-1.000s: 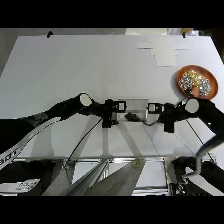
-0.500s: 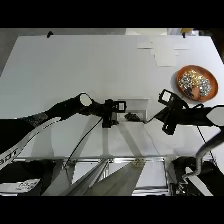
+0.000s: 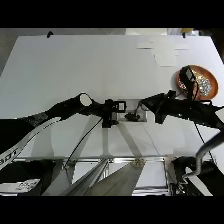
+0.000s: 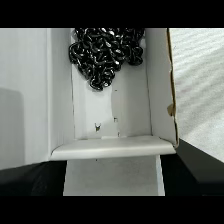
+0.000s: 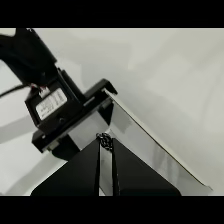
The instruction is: Fold the box and place the chain.
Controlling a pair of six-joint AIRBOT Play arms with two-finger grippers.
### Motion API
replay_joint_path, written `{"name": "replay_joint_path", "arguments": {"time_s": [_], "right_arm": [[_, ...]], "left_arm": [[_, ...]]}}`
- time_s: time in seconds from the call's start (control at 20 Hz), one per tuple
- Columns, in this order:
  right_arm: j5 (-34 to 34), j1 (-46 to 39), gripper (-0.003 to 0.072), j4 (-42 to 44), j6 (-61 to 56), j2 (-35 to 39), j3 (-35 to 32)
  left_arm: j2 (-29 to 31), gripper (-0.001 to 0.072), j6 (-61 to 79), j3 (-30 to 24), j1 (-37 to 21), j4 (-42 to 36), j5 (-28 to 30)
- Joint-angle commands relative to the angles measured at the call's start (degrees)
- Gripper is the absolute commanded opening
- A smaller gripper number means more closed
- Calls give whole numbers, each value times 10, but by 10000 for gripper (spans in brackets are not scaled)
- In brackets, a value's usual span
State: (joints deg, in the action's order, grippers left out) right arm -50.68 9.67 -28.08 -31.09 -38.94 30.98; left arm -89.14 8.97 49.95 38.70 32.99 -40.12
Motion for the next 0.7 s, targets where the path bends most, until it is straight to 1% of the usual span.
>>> {"name": "replay_joint_path", "arguments": {"time_s": [0.0, 0.1, 0.2, 0.35, 0.4, 0.45, 0.5, 0.55, 0.6, 0.65], "right_arm": [[47, 50, 19, -1, 0, -39, 1], [64, 86, 19, -56, -1, -79, 1], [65, 105, 19, -96, -6, -118, 1], [64, 112, 21, -96, -7, -164, 1], [63, 112, 37, -96, -7, -171, 1], [64, 112, 158, -95, -25, -170, 1], [63, 112, 298, -95, -45, -164, 7], [56, 111, 312, -104, -56, -155, 20], [46, 106, 312, -124, -65, -146, 38], [38, 96, 308, -160, -90, -137, 62]], "left_arm": [[0, 62, 0, 0, 0, 0, 0], [0, 62, 0, 0, 0, 0, 0], [0, 62, 0, 0, 0, 0, 0], [0, 62, 0, 0, 0, 0, 0], [0, 62, 0, 0, 0, 0, 0], [0, 62, 0, 0, 0, 0, 0], [0, 62, 0, 0, 0, 0, 0], [0, 62, 0, 0, 0, 0, 0], [0, 62, 0, 0, 0, 0, 0], [0, 62, 0, 0, 0, 0, 0]]}}
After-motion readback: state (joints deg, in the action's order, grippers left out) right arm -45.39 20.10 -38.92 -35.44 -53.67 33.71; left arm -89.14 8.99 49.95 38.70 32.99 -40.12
